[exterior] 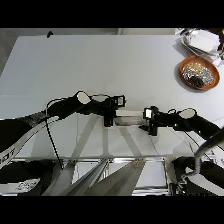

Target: Fold the box and place the chain.

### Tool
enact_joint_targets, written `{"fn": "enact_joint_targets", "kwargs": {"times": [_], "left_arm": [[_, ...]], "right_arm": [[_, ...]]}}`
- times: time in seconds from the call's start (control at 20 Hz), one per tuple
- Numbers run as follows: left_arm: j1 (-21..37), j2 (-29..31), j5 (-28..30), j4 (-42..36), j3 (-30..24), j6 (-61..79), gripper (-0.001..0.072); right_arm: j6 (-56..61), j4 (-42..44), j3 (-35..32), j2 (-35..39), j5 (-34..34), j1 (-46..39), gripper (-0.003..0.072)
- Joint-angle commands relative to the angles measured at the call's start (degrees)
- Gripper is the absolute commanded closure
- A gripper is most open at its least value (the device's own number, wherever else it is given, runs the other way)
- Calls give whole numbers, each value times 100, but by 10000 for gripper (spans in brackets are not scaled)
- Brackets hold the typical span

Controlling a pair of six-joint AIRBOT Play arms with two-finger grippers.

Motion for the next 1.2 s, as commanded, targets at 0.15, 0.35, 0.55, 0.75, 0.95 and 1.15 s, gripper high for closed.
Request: {"fn": "enact_joint_targets", "kwargs": {"times": [0.15,0.35,0.55,0.75,0.95,1.15], "left_arm": [[-4,-2,4,-2,-4,0,700],[-7,-4,2,-2,-4,0,700],[-4,4,9,0,-4,24,693],[13,155,28,310,-4,-2,174],[157,498,90,625,-4,-238,135],[625,925,28,1414,-4,-1069,136]], "right_arm": [[0,0,2,-4,-33,2,286],[0,0,2,-4,-33,2,286],[0,0,2,-4,-33,4,286],[0,0,2,-4,-33,2,286],[2,0,2,-4,-35,2,286],[0,0,2,-4,-33,2,286]]}}
